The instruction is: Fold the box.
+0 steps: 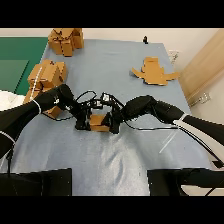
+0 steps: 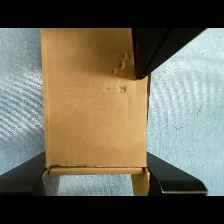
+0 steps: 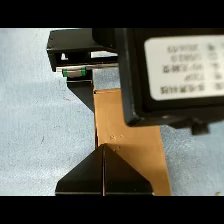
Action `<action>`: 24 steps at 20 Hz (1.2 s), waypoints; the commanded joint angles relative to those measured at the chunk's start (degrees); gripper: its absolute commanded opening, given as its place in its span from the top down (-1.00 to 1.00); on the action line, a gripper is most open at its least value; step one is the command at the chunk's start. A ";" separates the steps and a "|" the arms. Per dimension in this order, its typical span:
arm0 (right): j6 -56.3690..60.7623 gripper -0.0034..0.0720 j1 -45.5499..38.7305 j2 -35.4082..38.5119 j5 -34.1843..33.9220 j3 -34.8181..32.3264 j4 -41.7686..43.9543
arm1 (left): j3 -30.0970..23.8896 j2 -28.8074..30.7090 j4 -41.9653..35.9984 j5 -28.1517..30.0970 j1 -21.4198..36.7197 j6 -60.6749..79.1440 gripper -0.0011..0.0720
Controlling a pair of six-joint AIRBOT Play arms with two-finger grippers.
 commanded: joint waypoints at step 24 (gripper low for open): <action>17.35 0.90 -0.37 8.94 0.09 0.00 -13.20 | 0.00 0.26 -0.02 0.07 0.02 -1.36 0.94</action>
